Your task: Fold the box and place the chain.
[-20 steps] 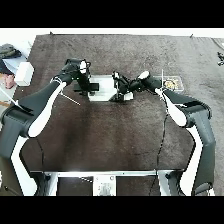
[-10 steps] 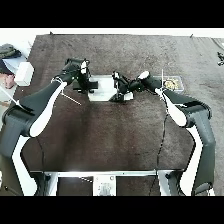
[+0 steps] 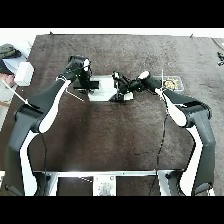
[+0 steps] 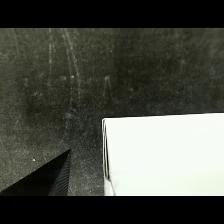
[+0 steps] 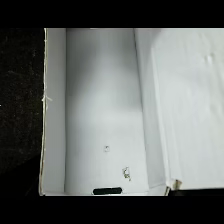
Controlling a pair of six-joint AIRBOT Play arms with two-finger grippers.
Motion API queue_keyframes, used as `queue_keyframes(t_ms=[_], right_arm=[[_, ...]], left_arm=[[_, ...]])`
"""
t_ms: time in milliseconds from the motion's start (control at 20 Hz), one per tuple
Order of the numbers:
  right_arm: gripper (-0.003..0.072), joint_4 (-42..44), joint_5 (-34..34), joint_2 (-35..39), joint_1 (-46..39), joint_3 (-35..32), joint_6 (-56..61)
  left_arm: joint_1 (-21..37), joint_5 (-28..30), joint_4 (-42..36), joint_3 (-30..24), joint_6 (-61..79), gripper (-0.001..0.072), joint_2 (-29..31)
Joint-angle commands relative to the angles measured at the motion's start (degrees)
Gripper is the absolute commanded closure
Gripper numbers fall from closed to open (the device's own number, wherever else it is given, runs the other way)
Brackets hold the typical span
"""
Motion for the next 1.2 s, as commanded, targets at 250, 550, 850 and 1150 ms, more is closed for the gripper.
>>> queue_keyframes(t_ms=[250,550,850,1150], right_arm=[[0.0314,0.0,0.0,0.04,0.02,0.07,0.0],[0.0314,0.0,0.0,0.04,0.02,0.07,0.0],[0.0314,0.0,0.0,0.04,0.02,0.07,0.0],[0.0314,0.0,0.0,0.04,0.02,0.07,0.02]], left_arm=[[0.02,-1.6,0.26,0.5,0.07,0.0684,-0.79],[0.02,-0.44,-0.85,0.5,1.64,0.0696,-0.61],[0.02,-0.9,-2.71,0.5,9.9,0.0131,1.44],[0.17,-1.92,-2.71,0.5,21.81,0.0131,8.5]])
